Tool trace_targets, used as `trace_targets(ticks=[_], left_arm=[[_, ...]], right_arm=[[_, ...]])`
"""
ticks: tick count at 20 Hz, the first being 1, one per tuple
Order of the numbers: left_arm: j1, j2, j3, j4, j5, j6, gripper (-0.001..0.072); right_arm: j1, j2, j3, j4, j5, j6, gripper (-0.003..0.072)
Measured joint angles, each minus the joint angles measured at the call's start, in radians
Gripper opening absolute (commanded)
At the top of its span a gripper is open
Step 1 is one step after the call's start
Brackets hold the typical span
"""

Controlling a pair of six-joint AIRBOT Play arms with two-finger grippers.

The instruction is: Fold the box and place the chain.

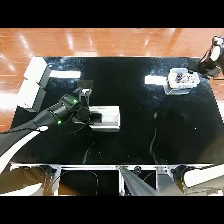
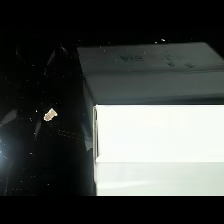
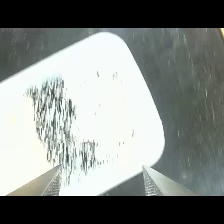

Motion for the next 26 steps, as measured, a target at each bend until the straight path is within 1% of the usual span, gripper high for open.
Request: trace_targets(ticks=[2,5,9,14,15,16,17,18,23,26], left_arm=[[0.000,0.000,0.000,0.001,0.004,0.000,0.0021],[0.000,0.000,0.000,0.002,0.004,0.000,0.0021],[0.000,0.000,0.000,0.002,0.002,0.000,0.0021],[0.000,0.000,0.000,0.003,-0.004,0.000,0.0021],[0.000,0.000,0.000,0.003,-0.005,0.000,0.0021],[0.000,0.000,0.000,0.003,-0.006,0.000,0.0021],[0.000,0.000,0.000,0.003,-0.006,0.000,0.0021],[0.000,0.000,0.000,0.003,-0.006,0.000,0.0021],[0.000,0.000,0.000,0.003,-0.009,0.000,0.0021],[0.000,0.000,0.000,0.002,-0.010,0.000,0.0021]], right_arm=[[-0.008,-0.083,0.077,0.006,0.013,-0.004,0.0575],[-0.024,-0.165,0.135,0.010,0.026,-0.006,0.0575],[-0.046,-0.217,0.160,0.018,0.030,-0.008,0.0575],[-0.059,-0.243,0.168,0.024,0.013,-0.016,0.0574],[-0.060,-0.247,0.168,0.027,0.008,-0.016,0.0524],[-0.061,-0.250,0.169,0.028,0.000,-0.017,0.0318],[-0.061,-0.253,0.169,0.029,-0.007,-0.017,0.0094],[-0.062,-0.255,0.169,0.034,-0.013,-0.016,0.0016],[-0.062,-0.249,0.190,0.067,-0.014,-0.028,0.0014],[-0.062,-0.198,0.204,0.081,0.001,-0.051,0.0014]])
